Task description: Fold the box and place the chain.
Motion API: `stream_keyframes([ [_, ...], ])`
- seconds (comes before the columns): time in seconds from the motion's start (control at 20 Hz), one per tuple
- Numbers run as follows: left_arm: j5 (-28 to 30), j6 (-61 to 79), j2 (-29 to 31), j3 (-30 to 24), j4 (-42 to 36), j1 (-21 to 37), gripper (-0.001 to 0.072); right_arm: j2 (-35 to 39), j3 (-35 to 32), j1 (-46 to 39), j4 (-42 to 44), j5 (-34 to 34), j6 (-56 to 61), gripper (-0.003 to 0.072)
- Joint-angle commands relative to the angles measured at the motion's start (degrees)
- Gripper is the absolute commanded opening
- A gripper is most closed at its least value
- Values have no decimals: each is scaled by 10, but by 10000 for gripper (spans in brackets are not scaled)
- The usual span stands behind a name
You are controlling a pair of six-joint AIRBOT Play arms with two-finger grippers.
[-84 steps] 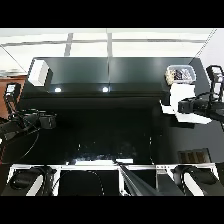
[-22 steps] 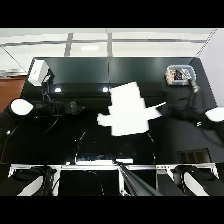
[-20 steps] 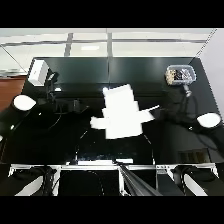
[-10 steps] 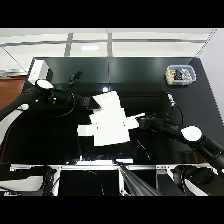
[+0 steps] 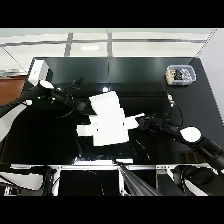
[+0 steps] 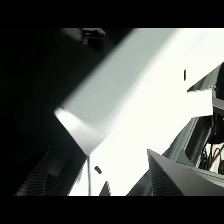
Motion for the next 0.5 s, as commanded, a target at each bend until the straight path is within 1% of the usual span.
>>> stream_keyframes([
  [0.0,-42,79,-37,2,-59,-10,669,0,0,0,0,0,1,14],
  [0.05,-57,105,-46,3,-67,-13,607,0,0,0,0,0,1,14],
  [0.1,-74,124,-57,9,-69,-19,593,0,0,0,0,0,1,14],
  [0.15,-83,136,-65,15,-69,-22,518,0,0,0,0,0,1,14],
  [0.2,-91,149,-71,24,-68,-25,486,0,0,0,0,0,1,14],
  [0.25,-99,156,-76,33,-66,-29,482,0,0,0,0,0,1,15],
  [0.3,-106,159,-81,46,-50,-33,425,0,0,0,0,0,1,14],
  [0.35,-112,159,-84,60,-24,-38,384,0,0,0,0,0,1,14],
  [0.45,-115,158,-89,80,21,-49,330,0,0,0,0,0,1,14],
])
